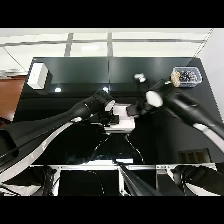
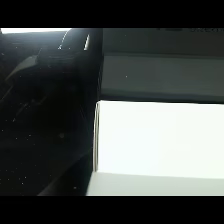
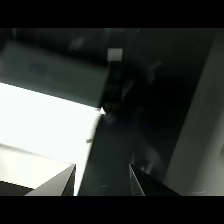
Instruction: Fold the box and place the chain.
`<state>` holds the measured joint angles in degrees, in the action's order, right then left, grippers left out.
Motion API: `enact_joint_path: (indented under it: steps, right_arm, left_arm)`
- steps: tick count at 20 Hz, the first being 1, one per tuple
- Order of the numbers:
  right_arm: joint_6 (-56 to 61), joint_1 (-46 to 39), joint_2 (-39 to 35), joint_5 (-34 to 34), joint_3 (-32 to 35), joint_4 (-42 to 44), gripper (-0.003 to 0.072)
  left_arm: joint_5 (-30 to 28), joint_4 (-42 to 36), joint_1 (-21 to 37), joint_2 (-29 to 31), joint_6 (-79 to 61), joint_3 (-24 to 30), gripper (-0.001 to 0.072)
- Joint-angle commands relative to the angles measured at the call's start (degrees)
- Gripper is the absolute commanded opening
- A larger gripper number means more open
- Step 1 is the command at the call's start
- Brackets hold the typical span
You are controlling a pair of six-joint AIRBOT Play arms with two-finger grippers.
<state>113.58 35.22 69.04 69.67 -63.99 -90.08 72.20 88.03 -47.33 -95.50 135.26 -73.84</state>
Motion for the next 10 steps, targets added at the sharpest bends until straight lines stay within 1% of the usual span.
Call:
enact_joint_path:
  steps: [1,2,3,4,5,6,7,8,10]
  right_arm:
    - [-2.38,-4.42,-11.43,1.22,-0.61,-15.39,0.0380]
    - [-2.38,-7.10,-13.44,1.27,-0.57,-22.49,0.0367]
    - [-2.38,-10.32,-14.19,0.87,-0.55,-27.32,0.0363]
    - [-2.49,-14.21,-14.08,-0.17,-0.37,-29.86,0.0364]
    - [-2.62,-19.02,-13.73,-3.48,0.61,-29.90,0.0365]
    - [-2.62,-23.39,-13.29,-7.48,2.16,-29.16,0.0456]
    - [-2.62,-28.02,-12.13,-11.32,3.89,-28.20,0.0706]
    - [-2.62,-31.98,-10.23,-14.05,5.11,-26.12,0.0708]
    - [-3.89,-39.06,-3.98,-19.37,5.42,-17.42,0.0708]
  left_arm:
    - [0.09,0.00,0.04,-0.04,-0.02,-0.04,0.0029]
    - [0.09,0.00,0.04,-0.04,-0.02,-0.04,0.0030]
    - [0.07,0.00,0.04,-0.02,-0.02,-0.04,0.0029]
    - [0.07,0.00,0.04,-0.04,-0.02,-0.04,0.0029]
    - [0.07,0.00,0.04,-0.04,-0.02,-0.04,0.0029]
    - [0.04,0.00,0.07,-0.04,-0.02,-0.04,0.0029]
    - [0.00,0.00,0.07,-0.04,-0.02,-0.04,0.0030]
    - [-0.22,0.00,0.07,-0.04,-0.02,-0.04,0.0029]
    - [-0.09,-0.02,0.22,-0.04,-0.02,-0.04,0.0029]
